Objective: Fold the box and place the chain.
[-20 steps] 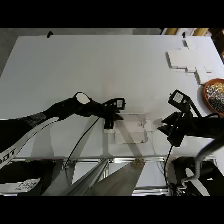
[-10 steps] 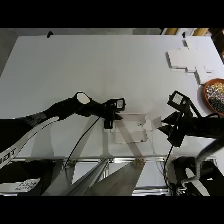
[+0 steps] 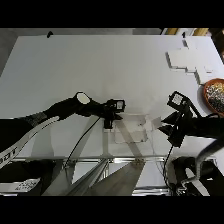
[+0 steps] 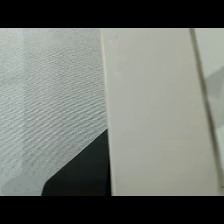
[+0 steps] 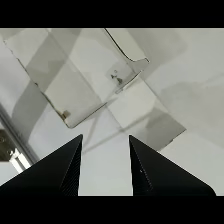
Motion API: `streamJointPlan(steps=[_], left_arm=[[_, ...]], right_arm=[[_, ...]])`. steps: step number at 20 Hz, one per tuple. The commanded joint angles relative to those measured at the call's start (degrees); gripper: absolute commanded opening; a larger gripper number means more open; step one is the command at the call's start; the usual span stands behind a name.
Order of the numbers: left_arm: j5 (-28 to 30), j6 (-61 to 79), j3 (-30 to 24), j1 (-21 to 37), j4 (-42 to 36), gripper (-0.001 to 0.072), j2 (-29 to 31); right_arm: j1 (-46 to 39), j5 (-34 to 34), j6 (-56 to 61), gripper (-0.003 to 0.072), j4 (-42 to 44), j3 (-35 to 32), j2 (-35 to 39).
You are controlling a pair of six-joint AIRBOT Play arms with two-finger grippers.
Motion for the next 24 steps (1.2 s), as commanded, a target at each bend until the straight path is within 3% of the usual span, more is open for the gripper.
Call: streamJointPlan(steps=[1, 15, 17, 18, 20, 24], left_arm=[[-0.4, 0.2, 0.0, 0.0, 0.0, 0.0006, -0.5], [-0.8, 0.2, 0.0, 0.0, 0.1, 0.0011, -0.5], [-0.8, 0.2, 0.0, 0.0, 0.1, 0.0011, -0.5], [-0.8, 0.2, 0.0, 0.0, 0.1, 0.0011, -0.5], [-0.8, 0.2, 0.0, 0.0, 0.1, 0.0011, -0.5], [-0.8, 0.2, 0.0, 0.0, 0.1, 0.0011, -0.5]], right_arm=[[0.1, 0.1, 0.0, 0.0292, 0.0, 0.0, 0.0], [0.1, 0.1, -0.7, 0.028, 0.4, 0.0, 0.0], [0.1, -0.7, -5.1, 0.0062, 2.3, -0.8, 0.0], [0.1, -3.0, -8.0, 0.0022, 4.3, -2.0, 0.0], [0.1, -8.9, -14.0, 0.0021, 9.0, -5.6, -0.7], [3.2, -8.4, -23.6, 0.0022, 9.4, -8.2, -4.1]])
